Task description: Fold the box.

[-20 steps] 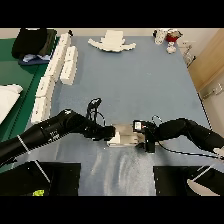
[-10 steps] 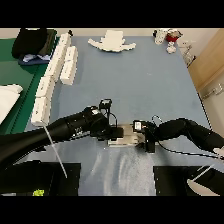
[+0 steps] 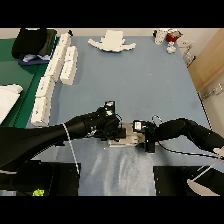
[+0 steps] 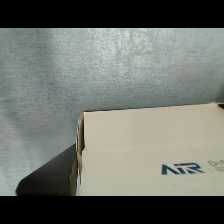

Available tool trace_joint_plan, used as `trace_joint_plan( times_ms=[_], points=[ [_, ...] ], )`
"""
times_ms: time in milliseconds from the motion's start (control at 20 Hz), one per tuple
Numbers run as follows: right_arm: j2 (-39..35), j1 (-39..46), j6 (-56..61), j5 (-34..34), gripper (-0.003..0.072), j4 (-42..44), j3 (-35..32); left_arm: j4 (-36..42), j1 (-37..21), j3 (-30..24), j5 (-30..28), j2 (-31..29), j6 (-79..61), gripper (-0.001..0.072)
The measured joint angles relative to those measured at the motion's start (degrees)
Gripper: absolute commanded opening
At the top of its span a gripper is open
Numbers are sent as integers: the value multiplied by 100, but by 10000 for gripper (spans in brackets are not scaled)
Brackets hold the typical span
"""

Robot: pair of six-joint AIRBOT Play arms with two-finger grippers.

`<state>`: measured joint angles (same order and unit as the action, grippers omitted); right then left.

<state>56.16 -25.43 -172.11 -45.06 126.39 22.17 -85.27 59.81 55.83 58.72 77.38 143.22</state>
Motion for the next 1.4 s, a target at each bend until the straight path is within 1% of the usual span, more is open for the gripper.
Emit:
trace_joint_plan(
  times_ms=[50, 100, 150, 300, 350, 400, 650, 700, 750, 800, 1000, 1050, 1100, 1150, 1200, 1350, 1400],
  points=[
    [0, 0, 0, 0, 497, 0, 0, -70, 24, 20, 42, 26, 61, 278],
    [0, 0, 2, 0, 497, 0, 0, -127, 33, 33, 61, 44, 101, 170],
    [0, 0, 0, -2, 496, 0, 0, -173, 44, 42, 76, 57, 131, 122],
    [0, 0, 2, 0, 497, 0, 0, -262, 61, 59, 111, 81, 164, 104],
    [0, 0, 2, 0, 497, 0, 0, -275, 68, 61, 116, 83, 166, 71],
    [0, 0, 2, 0, 496, 2, 0, -293, 72, 66, 129, 85, 170, 13],
    [0, 0, 0, 0, 496, 0, 0, -339, 98, 66, 129, 90, 245, 17],
    [0, 0, 0, 0, 497, 0, 0, -343, 103, 66, 131, 90, 254, 121],
    [0, 0, 0, -2, 496, 0, 0, -350, 103, 66, 142, 90, 251, 450],
    [0, 0, 0, -2, 497, 0, 0, -345, 103, 66, 170, 92, 251, 538],
    [0, 0, 0, 0, 497, 0, 0, -339, 103, 66, 153, 94, 247, 536],
    [0, 0, 0, -2, 497, 0, 0, -339, 103, 66, 149, 94, 245, 456],
    [0, 0, 0, 0, 496, 0, 0, -334, 103, 66, 146, 94, 245, 281],
    [0, 0, 0, -2, 497, 0, 0, -332, 103, 66, 146, 94, 245, 59],
    [0, 0, 0, -2, 497, 0, 0, -330, 103, 66, 146, 94, 240, 15],
    [0, 0, 2, 0, 496, 0, 0, -317, 109, 66, 142, 94, 238, 19],
    [0, 0, 2, -2, 497, 0, 0, -317, 116, 66, 142, 94, 234, 259]
  ],
)
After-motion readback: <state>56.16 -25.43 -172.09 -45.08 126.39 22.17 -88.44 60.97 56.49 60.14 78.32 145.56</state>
